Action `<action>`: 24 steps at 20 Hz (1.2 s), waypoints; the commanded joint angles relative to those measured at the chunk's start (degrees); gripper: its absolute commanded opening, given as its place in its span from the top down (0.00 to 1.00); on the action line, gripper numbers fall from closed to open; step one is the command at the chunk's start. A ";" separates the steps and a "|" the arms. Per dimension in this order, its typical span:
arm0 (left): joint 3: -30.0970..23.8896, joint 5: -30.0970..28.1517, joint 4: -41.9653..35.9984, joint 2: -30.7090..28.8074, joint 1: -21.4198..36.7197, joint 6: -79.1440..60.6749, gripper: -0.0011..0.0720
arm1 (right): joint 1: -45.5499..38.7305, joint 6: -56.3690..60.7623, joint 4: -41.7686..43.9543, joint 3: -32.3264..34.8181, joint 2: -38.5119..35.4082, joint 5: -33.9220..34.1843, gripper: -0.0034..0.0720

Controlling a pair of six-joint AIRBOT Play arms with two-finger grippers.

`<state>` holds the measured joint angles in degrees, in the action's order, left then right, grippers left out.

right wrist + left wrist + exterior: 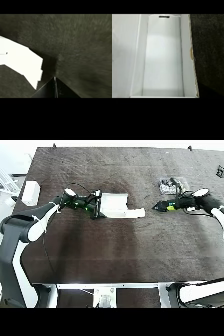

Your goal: Fold the box and place the chain.

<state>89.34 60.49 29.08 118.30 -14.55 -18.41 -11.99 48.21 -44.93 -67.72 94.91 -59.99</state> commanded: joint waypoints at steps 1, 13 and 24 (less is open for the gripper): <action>0.02 -0.02 0.00 0.00 0.02 0.00 0.32 | 1.86 1.31 3.15 0.33 4.98 -0.74 0.95; 0.02 -0.02 0.00 0.00 0.02 0.00 0.33 | 13.35 1.33 9.94 -5.70 6.40 -2.01 0.95; 0.02 -0.02 0.00 0.00 0.02 0.00 0.33 | 14.49 2.36 9.60 -6.16 2.84 -3.96 0.74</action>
